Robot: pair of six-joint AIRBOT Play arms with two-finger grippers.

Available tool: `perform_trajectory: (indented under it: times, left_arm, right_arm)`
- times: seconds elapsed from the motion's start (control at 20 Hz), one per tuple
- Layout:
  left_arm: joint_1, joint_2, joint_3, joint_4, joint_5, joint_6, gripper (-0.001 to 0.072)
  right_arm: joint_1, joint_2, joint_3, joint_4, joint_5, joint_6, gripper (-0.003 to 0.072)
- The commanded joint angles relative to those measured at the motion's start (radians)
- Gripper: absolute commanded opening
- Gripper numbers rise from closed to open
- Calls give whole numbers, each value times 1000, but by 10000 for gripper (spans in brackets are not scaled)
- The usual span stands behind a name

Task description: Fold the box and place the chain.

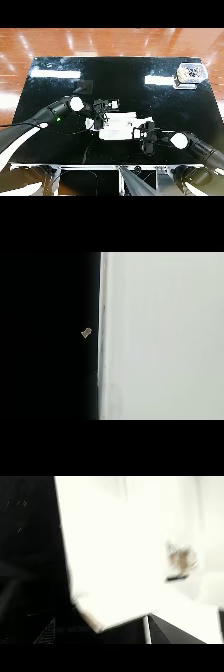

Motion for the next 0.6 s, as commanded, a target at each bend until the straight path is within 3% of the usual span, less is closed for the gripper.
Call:
perform_trajectory:
  times: [0.0, 0.2, 0.55]
  left_arm:
    - [-1, 0, 0, 0, 0, -8, 22]
    - [-1, 0, 0, 0, 0, -8, 22]
    - [0, 0, 0, 0, 0, -8, 22]
  right_arm:
    - [34, -5, -4, 32, -143, -12, 708]
    - [34, -5, -4, 128, -303, -12, 709]
    - [34, -2, 11, 89, -294, -14, 709]
